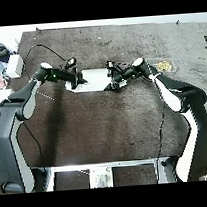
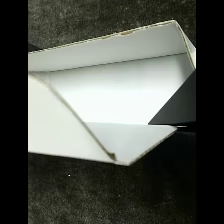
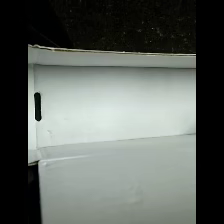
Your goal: Fold the box and place the chain.
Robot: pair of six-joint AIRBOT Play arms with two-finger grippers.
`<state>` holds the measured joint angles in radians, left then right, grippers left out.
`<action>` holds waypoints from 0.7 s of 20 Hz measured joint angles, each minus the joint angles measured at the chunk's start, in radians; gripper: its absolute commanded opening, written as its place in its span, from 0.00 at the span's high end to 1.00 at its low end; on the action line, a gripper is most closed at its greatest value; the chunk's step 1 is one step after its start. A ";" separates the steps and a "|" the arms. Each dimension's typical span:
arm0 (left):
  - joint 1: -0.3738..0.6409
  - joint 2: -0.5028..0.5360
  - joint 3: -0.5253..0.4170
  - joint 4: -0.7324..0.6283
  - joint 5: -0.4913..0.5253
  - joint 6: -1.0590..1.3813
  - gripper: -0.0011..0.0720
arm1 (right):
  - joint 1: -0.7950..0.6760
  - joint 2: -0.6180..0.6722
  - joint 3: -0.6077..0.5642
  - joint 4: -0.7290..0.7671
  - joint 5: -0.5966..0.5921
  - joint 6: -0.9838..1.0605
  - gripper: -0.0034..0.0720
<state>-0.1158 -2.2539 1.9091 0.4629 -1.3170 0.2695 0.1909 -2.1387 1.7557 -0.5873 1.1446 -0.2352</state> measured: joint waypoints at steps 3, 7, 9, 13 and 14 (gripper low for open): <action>0.000 0.000 0.000 0.000 0.000 0.000 0.97 | 0.000 0.000 0.000 0.000 0.000 0.000 0.34; 0.000 0.000 0.000 0.000 -0.001 0.000 0.97 | 0.000 0.000 0.000 0.000 0.000 0.000 0.34; 0.000 0.000 0.000 0.000 -0.001 0.000 0.96 | 0.000 0.000 0.000 0.000 0.000 0.000 0.34; -0.002 -0.002 -0.001 0.006 0.003 -0.005 0.41 | 0.000 0.000 0.000 -0.002 0.003 -0.002 0.34; 0.000 0.000 0.000 0.002 0.000 -0.009 0.41 | 0.000 0.000 0.000 -0.002 0.004 0.000 0.34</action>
<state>-0.1162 -2.2536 1.9087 0.4648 -1.3170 0.2607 0.1909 -2.1391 1.7557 -0.5892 1.1484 -0.2356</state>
